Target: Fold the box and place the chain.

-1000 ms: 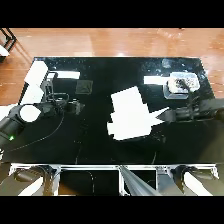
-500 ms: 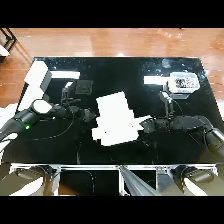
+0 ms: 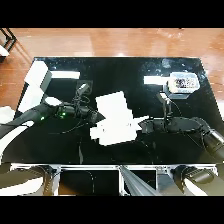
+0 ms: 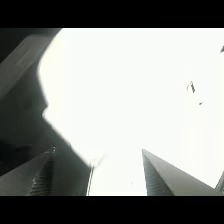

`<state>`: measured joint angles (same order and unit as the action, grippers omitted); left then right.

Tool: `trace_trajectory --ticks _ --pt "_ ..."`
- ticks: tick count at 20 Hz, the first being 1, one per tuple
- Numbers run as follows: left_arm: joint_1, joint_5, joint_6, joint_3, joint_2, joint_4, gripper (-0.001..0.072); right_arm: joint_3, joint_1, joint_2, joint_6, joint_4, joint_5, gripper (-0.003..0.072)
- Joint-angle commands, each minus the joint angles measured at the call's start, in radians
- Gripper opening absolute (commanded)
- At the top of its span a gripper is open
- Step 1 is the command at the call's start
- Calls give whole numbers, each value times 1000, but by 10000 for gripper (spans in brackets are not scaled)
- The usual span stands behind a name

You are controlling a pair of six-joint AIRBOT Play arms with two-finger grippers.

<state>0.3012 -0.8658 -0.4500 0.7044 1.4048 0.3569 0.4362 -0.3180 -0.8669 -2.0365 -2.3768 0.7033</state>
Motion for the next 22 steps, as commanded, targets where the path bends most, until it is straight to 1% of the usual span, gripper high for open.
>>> trace_trajectory --ticks 1,3,5,7,8,11,12,13,14,15,16,17,18,20,22 --pt "9 -114 65 76 73 22 594 0 -2 1 3 11 1 22" --pt "10 -205 64 112 113 90 593 -1 -2 1 3 12 12 22" --pt "9 -253 64 126 144 111 587 0 -2 1 3 14 15 22" --pt "9 -250 64 126 161 110 470 0 -2 1 3 14 15 22" --pt "9 -240 64 126 165 110 435 0 -2 1 3 14 15 22" --pt "7 -225 65 130 166 109 430 -1 -2 1 3 14 15 22" --pt "8 -225 65 132 166 110 383 -1 -2 1 3 14 15 22" --pt "8 -225 65 134 166 110 241 -1 -2 1 3 14 16 22" --pt "8 -227 65 135 166 110 115 0 -2 1 5 14 16 23" --pt "7 -231 65 136 166 110 61 0 -2 1 14 14 15 47" --pt "7 -240 65 137 166 111 40 0 0 1 23 15 20 324" --pt "8 -252 65 140 166 117 25 1 8 2 29 23 34 640" --pt "8 -269 66 146 166 132 25 6 29 5 28 40 67 699" --pt "8 -296 66 164 165 173 24 48 108 20 29 127 170 699" --pt "9 -319 67 191 163 227 24 129 209 52 27 235 277 699"
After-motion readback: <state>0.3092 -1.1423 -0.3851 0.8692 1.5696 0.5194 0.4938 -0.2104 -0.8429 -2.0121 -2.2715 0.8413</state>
